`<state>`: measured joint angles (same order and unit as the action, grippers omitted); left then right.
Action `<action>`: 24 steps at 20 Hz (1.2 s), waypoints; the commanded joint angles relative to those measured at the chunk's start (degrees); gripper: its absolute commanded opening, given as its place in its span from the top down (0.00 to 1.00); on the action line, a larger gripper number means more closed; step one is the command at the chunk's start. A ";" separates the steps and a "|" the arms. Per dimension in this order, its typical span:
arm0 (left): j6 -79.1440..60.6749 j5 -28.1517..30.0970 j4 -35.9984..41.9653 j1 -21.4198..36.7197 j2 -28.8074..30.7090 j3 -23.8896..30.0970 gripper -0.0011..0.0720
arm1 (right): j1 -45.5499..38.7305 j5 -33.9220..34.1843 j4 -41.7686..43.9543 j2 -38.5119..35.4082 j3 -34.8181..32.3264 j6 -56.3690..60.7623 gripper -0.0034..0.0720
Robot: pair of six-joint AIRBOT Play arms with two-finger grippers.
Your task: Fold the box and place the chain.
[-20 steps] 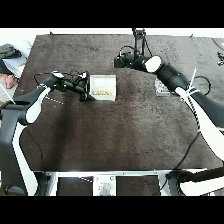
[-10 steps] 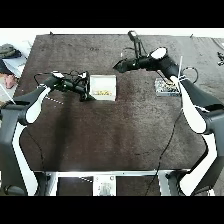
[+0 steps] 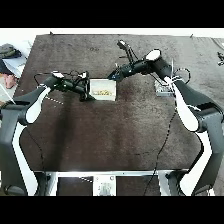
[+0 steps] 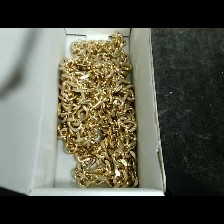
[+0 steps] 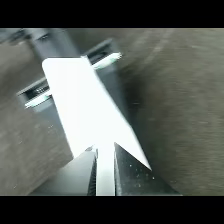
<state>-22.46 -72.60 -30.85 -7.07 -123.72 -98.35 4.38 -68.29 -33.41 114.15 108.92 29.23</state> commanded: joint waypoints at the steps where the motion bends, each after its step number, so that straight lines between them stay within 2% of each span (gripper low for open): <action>1: -0.02 0.02 0.00 0.02 -0.04 0.02 0.50 | 0.72 -2.05 -2.64 0.11 0.11 -2.73 0.75; 6: -0.02 0.02 0.02 0.04 -0.04 0.02 0.50 | 3.52 -1.92 -7.85 0.07 0.11 -6.80 0.75; 14: -0.02 0.02 0.00 0.02 -0.02 0.02 0.50 | 5.07 2.58 -7.37 -0.50 0.11 -9.35 0.74; 22: -0.02 0.02 0.00 0.04 -0.02 0.02 0.50 | 5.33 -1.86 -9.05 -0.44 0.11 -10.21 0.72; 23: -0.02 0.02 0.02 0.02 -0.04 0.02 0.50 | 5.31 -1.84 -9.88 -0.44 0.11 -10.19 0.67; 24: -0.02 0.02 0.00 0.04 -0.04 0.02 0.50 | 5.31 -1.84 -10.47 -0.44 0.11 -10.16 0.55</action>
